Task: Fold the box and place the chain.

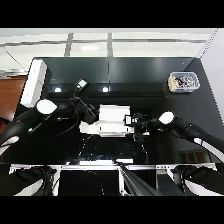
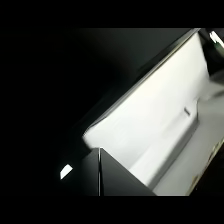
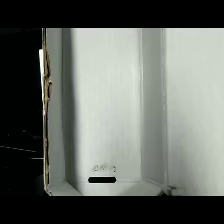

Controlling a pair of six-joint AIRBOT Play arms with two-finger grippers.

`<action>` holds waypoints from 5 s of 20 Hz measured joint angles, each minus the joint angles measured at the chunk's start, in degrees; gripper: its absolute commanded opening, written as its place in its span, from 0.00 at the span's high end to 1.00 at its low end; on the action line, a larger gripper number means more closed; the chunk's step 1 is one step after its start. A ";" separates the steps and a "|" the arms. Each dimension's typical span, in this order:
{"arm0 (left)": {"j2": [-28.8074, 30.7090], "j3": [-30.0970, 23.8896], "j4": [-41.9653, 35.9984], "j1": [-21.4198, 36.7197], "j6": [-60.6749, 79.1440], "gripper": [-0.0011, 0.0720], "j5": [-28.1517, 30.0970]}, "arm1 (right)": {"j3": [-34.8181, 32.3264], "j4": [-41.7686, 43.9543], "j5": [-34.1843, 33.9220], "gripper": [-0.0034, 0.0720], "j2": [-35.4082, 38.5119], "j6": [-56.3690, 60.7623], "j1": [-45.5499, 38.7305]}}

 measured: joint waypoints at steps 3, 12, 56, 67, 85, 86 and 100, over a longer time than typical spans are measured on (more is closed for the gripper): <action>4.96 -4.33 3.10 1.70 2.91 0.95 -2.99 | 0.00 0.00 0.00 0.64 0.00 0.00 0.00; 5.62 -8.02 6.56 2.58 35.45 0.02 -7.67 | -0.02 0.00 0.02 0.64 -0.02 -0.02 0.00; -3.10 -6.25 -1.92 -1.62 47.28 0.76 -4.57 | 0.00 0.00 0.07 0.64 0.00 0.00 0.00; -7.45 -6.21 -7.87 -6.54 48.52 0.80 -0.39 | 0.00 -0.09 0.15 0.64 0.00 -0.15 0.00; 2.16 -6.21 0.35 -0.50 31.69 0.95 -3.82 | 0.00 0.04 -0.09 0.64 0.00 0.09 0.00; 4.37 -6.21 3.39 1.46 27.06 0.95 -5.46 | 0.00 0.04 -0.07 0.64 0.00 0.07 0.00; -7.43 -11.02 0.50 24.92 -27.45 0.95 -21.14 | 0.00 0.00 0.04 0.64 -0.02 -0.04 0.00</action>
